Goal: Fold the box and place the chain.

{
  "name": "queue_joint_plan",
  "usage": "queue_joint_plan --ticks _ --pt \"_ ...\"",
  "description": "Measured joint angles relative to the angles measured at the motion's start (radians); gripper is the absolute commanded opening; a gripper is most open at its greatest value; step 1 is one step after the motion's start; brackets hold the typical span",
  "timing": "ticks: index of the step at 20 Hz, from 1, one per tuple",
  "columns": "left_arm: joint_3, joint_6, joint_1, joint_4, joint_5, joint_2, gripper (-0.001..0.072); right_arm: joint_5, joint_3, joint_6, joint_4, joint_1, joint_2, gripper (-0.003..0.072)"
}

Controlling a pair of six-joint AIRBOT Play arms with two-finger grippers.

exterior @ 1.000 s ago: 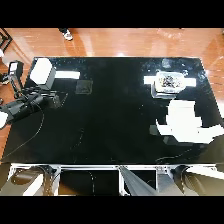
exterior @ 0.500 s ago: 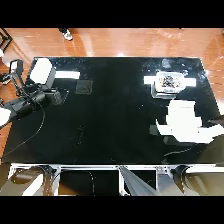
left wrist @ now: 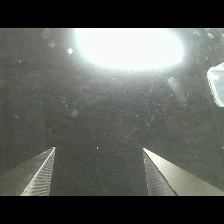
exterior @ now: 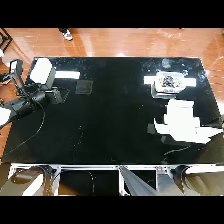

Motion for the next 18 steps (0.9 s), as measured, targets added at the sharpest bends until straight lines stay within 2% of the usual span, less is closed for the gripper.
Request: queue_joint_plan --ticks 2,3,10,18 --pt "0.000 0.000 0.000 -0.001 0.000 0.000 0.0628 0.005 -0.009 0.000 -0.004 -0.002 0.000 0.0187" --pt "0.000 0.000 0.000 -0.001 0.000 0.000 0.0628 0.005 -0.017 -0.004 -0.003 0.002 0.000 0.0020" --pt "0.000 -0.001 0.000 -0.001 0.010 -0.001 0.0628 0.020 -0.047 -0.055 0.014 0.058 0.016 0.0024" --pt "0.000 -0.019 0.000 -0.001 0.026 -0.001 0.0628 0.055 -0.107 -0.079 0.206 0.248 0.089 0.0024"
